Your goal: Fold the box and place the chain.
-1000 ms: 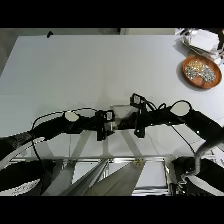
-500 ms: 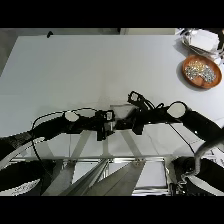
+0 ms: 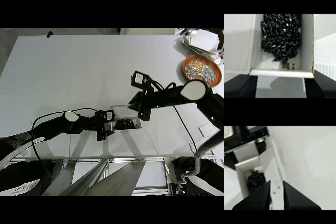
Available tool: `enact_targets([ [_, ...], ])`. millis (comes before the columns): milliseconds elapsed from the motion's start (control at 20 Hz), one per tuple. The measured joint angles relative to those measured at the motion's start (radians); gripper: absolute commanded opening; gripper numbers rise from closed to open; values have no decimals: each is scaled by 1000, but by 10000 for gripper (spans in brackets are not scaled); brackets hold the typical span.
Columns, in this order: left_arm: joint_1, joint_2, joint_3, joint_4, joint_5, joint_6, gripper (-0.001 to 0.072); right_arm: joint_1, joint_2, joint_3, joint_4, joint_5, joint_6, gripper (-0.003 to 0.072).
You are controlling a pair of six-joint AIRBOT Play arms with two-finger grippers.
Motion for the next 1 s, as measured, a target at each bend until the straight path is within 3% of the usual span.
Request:
enact_targets([
  [250,0,0,0,0,0,0,252,-11,-184,79,-4,21,-3,155],
  [450,0,0,0,0,0,0,252,-13,-253,94,-7,89,-16,157],
  [600,0,0,0,0,0,0,252,-13,-264,98,-11,171,-40,166],
  [650,0,0,0,0,0,0,252,-13,-261,98,-12,192,-44,203],
  [1000,0,0,0,0,0,0,252,11,-177,100,-31,277,-77,205],
])
